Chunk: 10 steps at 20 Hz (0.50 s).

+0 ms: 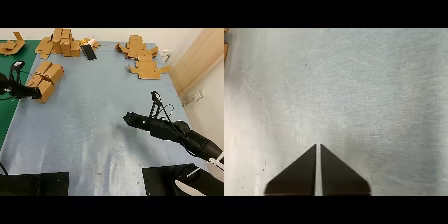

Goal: Fold the box.

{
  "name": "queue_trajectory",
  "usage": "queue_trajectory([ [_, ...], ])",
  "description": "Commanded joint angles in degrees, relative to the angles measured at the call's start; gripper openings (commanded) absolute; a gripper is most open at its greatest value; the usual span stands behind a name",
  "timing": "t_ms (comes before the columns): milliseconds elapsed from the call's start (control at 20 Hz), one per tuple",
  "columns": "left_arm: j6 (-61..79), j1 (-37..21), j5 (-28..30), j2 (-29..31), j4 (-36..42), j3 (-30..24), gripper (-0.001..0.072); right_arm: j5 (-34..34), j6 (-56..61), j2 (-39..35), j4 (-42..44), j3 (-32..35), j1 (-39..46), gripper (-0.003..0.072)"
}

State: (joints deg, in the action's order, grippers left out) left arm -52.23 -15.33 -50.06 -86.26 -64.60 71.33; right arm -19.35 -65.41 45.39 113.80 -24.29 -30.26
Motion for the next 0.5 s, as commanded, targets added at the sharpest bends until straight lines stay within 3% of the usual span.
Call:
queue_trajectory([
  [0,-0.2,0.1,-7.5,2.0,0.7,4.0,0.071,-0.5,0.0,0.0,0.9,-0.1,-0.1,0.0117],
  [150,-0.3,2.6,-8.8,4.9,7.4,5.1,0.071,-2.0,-1.4,0.0,0.7,-2.0,-0.1,0.0107],
  [200,-0.3,3.9,-9.1,5.5,12.1,5.1,0.0707,-2.6,-2.7,0.3,-0.4,-3.3,0.0,0.0067],
  [250,-0.3,5.2,-9.6,5.7,16.6,5.2,0.0526,-3.7,-3.2,1.0,-2.0,-5.0,0.0,0.0008],
  [300,0.3,6.9,-10.6,5.8,21.0,5.1,0.014,-4.8,-3.2,2.1,-3.4,-6.8,0.0,0.0008],
  [350,0.5,8.7,-10.9,5.8,23.2,5.1,0.001,-6.4,-3.2,3.7,-4.7,-8.9,0.0,0.0007],
  [450,0.3,13.1,-11.8,5.8,23.9,5.1,0.0009,-10.5,-3.3,8.1,-7.3,-13.9,0.0,0.0007],
])
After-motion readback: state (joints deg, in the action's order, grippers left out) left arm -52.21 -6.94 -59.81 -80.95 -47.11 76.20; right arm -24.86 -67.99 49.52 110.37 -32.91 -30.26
